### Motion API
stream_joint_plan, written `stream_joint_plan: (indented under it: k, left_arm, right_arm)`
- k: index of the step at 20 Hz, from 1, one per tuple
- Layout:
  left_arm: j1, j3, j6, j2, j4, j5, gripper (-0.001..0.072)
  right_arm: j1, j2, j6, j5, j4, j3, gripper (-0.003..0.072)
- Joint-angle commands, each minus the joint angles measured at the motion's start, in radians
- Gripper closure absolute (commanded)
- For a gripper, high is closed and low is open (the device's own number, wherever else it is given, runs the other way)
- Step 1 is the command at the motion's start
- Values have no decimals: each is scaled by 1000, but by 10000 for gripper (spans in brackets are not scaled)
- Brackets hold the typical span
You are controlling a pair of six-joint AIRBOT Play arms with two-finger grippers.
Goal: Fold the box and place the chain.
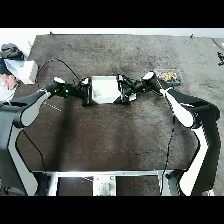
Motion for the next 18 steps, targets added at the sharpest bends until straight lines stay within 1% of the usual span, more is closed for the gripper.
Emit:
stream_joint_plan:
  k: [1, 13, 15, 18]
  left_arm:
    - [0, 1, 0, 0, -4, -3, 77]
    - [0, 1, 0, 0, -27, -11, 79]
    - [0, 1, 0, 0, -25, -10, 295]
    - [0, 1, -3, 0, -3, -6, 293]
  right_arm:
    - [0, 0, 0, 0, 0, 0, 283]
    - [0, 0, 0, 0, 0, 0, 283]
    - [0, 0, 0, 0, 0, 0, 283]
    - [0, 0, 0, 0, 0, 0, 283]
